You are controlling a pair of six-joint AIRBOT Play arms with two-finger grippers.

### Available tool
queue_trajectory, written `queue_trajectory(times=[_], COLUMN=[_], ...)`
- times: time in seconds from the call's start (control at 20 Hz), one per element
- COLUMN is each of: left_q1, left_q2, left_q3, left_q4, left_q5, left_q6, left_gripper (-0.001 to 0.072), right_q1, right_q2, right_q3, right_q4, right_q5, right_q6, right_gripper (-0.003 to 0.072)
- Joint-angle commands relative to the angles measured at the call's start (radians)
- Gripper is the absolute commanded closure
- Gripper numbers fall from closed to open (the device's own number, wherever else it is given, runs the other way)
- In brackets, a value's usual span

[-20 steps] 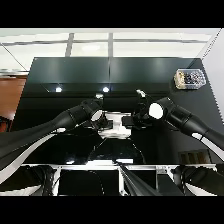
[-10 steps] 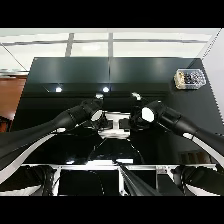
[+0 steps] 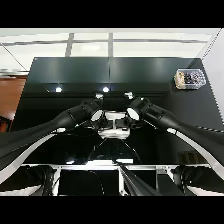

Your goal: Fold the box and place the chain.

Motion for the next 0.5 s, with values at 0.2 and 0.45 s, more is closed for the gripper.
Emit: queue_trajectory(times=[0.2, 0.45], left_q1=[0.001, 0.0], left_q2=[0.001, 0.001], left_q3=[0.0, 0.0], left_q4=[0.002, 0.001], left_q5=[-0.008, -0.019], left_q6=[0.0, 0.0], left_gripper=[0.0679, 0.0678], right_q1=[0.009, 0.009], right_q2=[-0.034, -0.04], right_q3=[0.017, 0.017], right_q4=[-0.001, 0.016], right_q5=[0.027, 0.026], right_q6=[0.085, 0.086], right_gripper=[0.0381, 0.0382])
